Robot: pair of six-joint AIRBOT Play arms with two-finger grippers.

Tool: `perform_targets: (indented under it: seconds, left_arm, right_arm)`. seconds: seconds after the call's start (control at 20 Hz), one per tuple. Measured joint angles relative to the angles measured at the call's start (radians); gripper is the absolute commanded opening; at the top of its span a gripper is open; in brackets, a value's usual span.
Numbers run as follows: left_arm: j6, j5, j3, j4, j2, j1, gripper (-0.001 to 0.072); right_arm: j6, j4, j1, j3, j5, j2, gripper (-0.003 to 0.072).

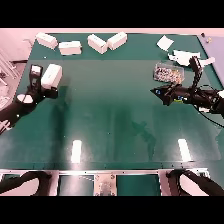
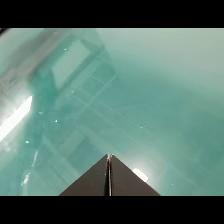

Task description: Fold the box and place the chain.

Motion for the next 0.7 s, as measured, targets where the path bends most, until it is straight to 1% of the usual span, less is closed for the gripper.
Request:
perform_targets:
  seconds: [0.2,0.25,0.3,0.35,0.4,0.45,0.5,0.65,0.7]
  left_arm:
    - [-0.019,0.041,-0.049,0.01,-0.011,-0.017,0.0023]
    - [-0.023,0.041,-0.054,0.011,-0.018,-0.019,0.0095]
    - [-0.028,0.034,-0.058,0.014,-0.027,-0.022,0.0286]
    - [-0.035,0.034,-0.061,0.014,-0.035,-0.023,0.0388]
    - [-0.044,0.034,-0.063,0.014,-0.042,-0.023,0.0406]
    - [-0.053,0.035,-0.064,0.013,-0.047,-0.023,0.0567]
    - [-0.061,0.036,-0.064,0.013,-0.05,-0.023,0.0712]
    - [-0.088,0.037,-0.066,0.01,-0.057,-0.023,0.072]
    - [-0.095,0.037,-0.066,0.01,-0.058,-0.023,0.072]
  right_arm:
    - [0.0,0.006,0.001,0.0,-0.002,0.0,0.0008]
    - [0.0,0.007,0.001,0.0,-0.002,0.0,0.0008]
    - [0.0,0.01,0.001,0.0,-0.002,0.0,0.0008]
    - [0.0,0.013,0.001,0.0,-0.002,0.0,0.0008]
    - [0.0,0.014,0.001,0.0,-0.002,0.0,0.0008]
    - [0.0,0.014,0.001,0.0,-0.002,0.0,0.0009]
    - [0.0,0.014,0.001,0.0,-0.002,0.0,0.0009]
    - [0.0,0.016,0.001,0.0,-0.002,0.0,0.0019]
    - [0.0,0.016,0.001,0.0,-0.002,0.0,0.0131]
